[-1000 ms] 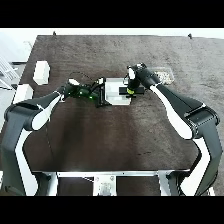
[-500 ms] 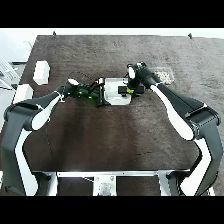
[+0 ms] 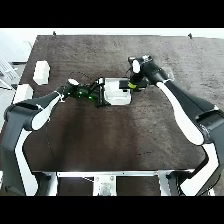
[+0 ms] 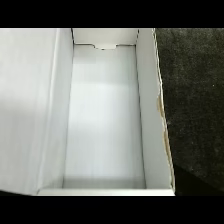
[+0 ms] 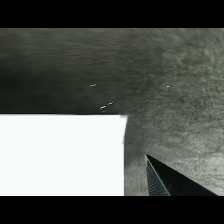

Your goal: Fold the box and place the chain.

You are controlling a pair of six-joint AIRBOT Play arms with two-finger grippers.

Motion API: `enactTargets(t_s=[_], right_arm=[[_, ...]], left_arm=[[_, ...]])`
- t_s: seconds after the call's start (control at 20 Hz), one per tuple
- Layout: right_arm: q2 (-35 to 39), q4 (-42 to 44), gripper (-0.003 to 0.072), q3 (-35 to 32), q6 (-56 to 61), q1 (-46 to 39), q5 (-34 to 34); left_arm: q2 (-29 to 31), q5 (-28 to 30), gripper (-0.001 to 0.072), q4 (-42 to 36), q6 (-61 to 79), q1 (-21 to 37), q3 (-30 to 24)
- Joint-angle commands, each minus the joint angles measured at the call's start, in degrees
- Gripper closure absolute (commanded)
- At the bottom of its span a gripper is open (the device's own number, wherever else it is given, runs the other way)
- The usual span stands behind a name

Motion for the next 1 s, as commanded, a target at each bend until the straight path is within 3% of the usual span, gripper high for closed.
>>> enactTargets(t_s=[0.0,0.05,0.15,0.3,0.35,0.45,0.55,0.95], right_arm=[[5.7,-1.2,0.0174,0.2,-7.9,-0.7,-0.4],[7.7,-3.6,0.0212,0.2,-9.1,-1.6,-0.9],[10.4,-7.8,0.0212,0.1,-11.4,-4.8,-3.4],[10.1,-7.1,0.0212,-0.2,-12.7,-13.4,-10.2],[8.9,-4.4,0.0212,-0.2,-12.8,-16.8,-12.9],[6.0,6.4,0.0291,-0.2,-16.9,-22.9,-17.3],[3.0,16.9,0.029,-0.1,-22.7,-26.5,-19.3],[-4.9,23.5,0.0295,0.0,-29.5,-27.4,-21.4]], left_arm=[[0.0,0.0,0.0374,0.0,0.0,0.0,0.0],[0.0,0.0,0.0374,0.0,0.0,0.0,0.0],[0.0,0.0,0.0375,0.0,0.0,0.0,0.0],[0.0,0.0,0.0374,0.0,0.0,0.0,0.0],[0.0,0.0,0.0374,0.0,0.0,0.0,0.0],[0.0,0.0,0.0374,0.0,0.0,0.0,0.0],[0.0,0.0,0.0374,0.0,0.0,0.0,0.0],[0.0,0.0,0.0375,0.0,0.0,0.0,0.0]])
